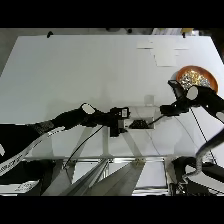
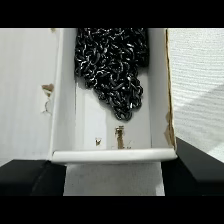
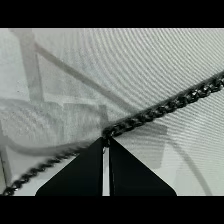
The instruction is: Fold the box and place the chain.
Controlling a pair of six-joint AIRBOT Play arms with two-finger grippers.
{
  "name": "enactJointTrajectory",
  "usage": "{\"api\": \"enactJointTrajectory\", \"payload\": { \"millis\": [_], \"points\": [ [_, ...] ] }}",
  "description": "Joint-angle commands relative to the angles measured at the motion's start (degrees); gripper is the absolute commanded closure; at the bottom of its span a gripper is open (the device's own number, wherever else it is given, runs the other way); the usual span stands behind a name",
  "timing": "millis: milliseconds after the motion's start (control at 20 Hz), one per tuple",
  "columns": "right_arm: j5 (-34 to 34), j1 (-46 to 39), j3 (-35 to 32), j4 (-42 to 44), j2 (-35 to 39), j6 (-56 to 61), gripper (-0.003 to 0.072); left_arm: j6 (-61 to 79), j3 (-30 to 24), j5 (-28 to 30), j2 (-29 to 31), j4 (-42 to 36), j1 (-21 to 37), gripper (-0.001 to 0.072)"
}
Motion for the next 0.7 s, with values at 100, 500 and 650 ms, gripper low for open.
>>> {"api": "enactJointTrajectory", "payload": {
  "millis": [100,500,650],
  "points": [
    [3.87,1.29,-0.04,-0.04,2.54,-0.02,0.0673,0.02,0.0,0.02,-0.02,0.02,0.0,0.0538],
    [15.06,11.69,-0.04,2.8,20.55,-1.11,0.0673,0.02,0.0,0.0,-0.02,0.0,0.0,0.0538],
    [15.28,13.2,-0.04,13.79,26.99,-3.39,0.0672,0.02,0.0,0.02,-0.02,0.0,0.0,0.0538]
  ]
}}
